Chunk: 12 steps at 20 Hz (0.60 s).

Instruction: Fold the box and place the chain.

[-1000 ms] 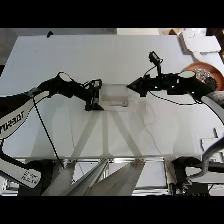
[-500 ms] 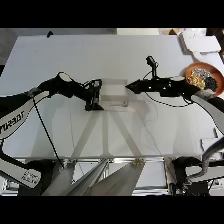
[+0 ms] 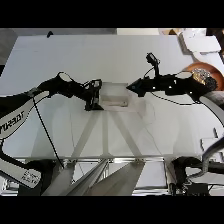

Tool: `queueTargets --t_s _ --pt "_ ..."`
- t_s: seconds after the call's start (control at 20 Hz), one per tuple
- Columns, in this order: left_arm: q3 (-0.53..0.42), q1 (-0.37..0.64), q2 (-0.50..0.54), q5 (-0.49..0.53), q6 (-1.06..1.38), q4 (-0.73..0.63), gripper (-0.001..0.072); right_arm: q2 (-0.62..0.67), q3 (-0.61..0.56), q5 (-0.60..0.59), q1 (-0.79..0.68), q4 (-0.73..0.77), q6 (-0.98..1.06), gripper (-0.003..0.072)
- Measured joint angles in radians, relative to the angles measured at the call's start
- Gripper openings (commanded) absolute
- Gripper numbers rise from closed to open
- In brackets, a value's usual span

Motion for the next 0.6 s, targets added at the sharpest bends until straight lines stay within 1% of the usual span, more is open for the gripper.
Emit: queueTargets --t_s 0.2,0.3,0.4,0.45,0.5,0.55,0.6 --pt "0.0 0.0 0.0 0.0 -0.001 0.0 0.0274 0.146 0.0 0.007 0.0 -0.254 0.03 0.0016" --pt "0.0 0.0 0.0 0.0 -0.001 0.0 0.0274 0.182 -0.003 0.025 0.0 -0.351 0.038 0.0017" --pt "0.0 0.0 0.0 0.0 -0.001 0.0 0.0274 0.2 -0.017 0.023 0.002 -0.408 0.043 0.0023" --pt "0.0 0.0 0.0 0.0 -0.001 0.0 0.0274 0.206 -0.029 0.019 0.004 -0.426 0.043 0.0116" --pt "0.0 0.0 0.0 0.0 -0.001 0.0 0.0274 0.21 -0.046 0.001 0.009 -0.441 0.041 0.0266" --pt "0.0 0.0 0.0 0.0 -0.001 0.0 0.0274 0.213 -0.065 -0.021 0.014 -0.449 0.031 0.0351" --pt "0.0 0.0 0.0 0.0 -0.002 0.0 0.0274 0.214 -0.087 -0.048 0.021 -0.459 0.018 0.0346"
